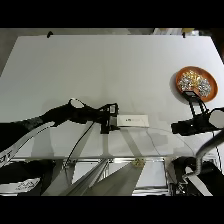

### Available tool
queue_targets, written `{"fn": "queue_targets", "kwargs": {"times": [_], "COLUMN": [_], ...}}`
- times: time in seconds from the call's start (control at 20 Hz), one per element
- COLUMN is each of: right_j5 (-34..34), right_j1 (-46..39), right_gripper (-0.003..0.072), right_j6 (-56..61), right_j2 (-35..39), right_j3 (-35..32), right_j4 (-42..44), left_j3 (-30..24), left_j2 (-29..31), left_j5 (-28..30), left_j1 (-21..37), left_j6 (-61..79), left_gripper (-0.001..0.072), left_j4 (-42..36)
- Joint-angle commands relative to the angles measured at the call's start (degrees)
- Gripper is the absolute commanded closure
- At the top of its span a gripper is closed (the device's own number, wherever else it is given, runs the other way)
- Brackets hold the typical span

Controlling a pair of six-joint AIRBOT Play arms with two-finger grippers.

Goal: Fold the box and place the chain.

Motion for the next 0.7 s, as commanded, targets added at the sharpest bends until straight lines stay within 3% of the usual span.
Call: {"fn": "queue_targets", "kwargs": {"times": [0.0,0.2,0.35,0.5,0.65], "right_j5": [0.0,0.0,0.0,0.0,0.0], "right_j1": [0.0,0.0,0.0,0.0,0.0], "right_gripper": [0.0669,0.0669,0.0669,0.0669,0.0669], "right_j6": [0.0,0.0,0.0,0.0,0.0], "right_j2": [0.0,0.0,0.0,0.0,0.0], "right_j3": [0.0,0.0,0.0,0.0,0.0], "right_j4": [0.0,0.0,0.0,0.0,0.0], "left_j3": [0.0,0.0,0.0,0.0,-0.3], "left_j2": [5.6,19.4,28.0,32.9,33.2], "left_j5": [-0.7,-0.8,-1.4,-3.3,-3.6], "left_j1": [3.1,13.1,22.6,32.7,41.3], "left_j6": [-4.7,-24.8,-43.1,-55.2,-63.1], "left_gripper": [0.0558,0.0560,0.0580,0.0579,0.0579], "left_j4": [2.6,13.4,28.1,40.4,45.5]}}
